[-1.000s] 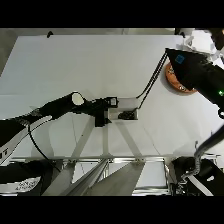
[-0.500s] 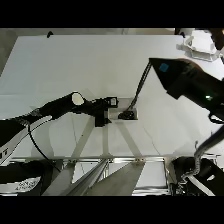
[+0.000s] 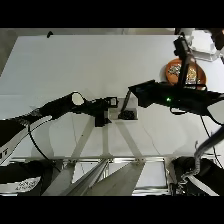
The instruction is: Fold the box and place the chain.
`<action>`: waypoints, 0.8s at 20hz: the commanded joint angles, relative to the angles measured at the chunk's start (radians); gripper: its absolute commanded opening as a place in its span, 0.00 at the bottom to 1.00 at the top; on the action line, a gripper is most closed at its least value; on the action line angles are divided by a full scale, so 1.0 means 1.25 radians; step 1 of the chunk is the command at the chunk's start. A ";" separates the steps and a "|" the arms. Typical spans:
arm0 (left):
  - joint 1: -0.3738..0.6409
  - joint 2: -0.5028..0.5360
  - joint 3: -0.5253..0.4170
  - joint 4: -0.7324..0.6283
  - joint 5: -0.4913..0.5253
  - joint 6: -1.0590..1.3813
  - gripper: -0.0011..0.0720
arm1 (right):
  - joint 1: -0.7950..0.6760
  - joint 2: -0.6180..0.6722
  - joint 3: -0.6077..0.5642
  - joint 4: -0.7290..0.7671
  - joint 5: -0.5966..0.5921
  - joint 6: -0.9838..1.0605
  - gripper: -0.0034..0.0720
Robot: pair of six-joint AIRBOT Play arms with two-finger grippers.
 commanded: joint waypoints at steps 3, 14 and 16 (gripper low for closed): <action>0.000 0.001 0.000 0.000 0.000 0.000 0.39 | 0.001 -0.049 -0.078 -0.017 0.035 -0.003 0.07; 0.000 0.001 0.000 0.000 0.000 0.000 0.39 | 0.001 -0.264 -0.151 -0.013 -0.042 -0.020 0.07; 0.000 0.001 0.000 0.000 0.000 0.000 0.39 | 0.006 -0.269 -0.151 -0.016 -0.034 -0.023 0.08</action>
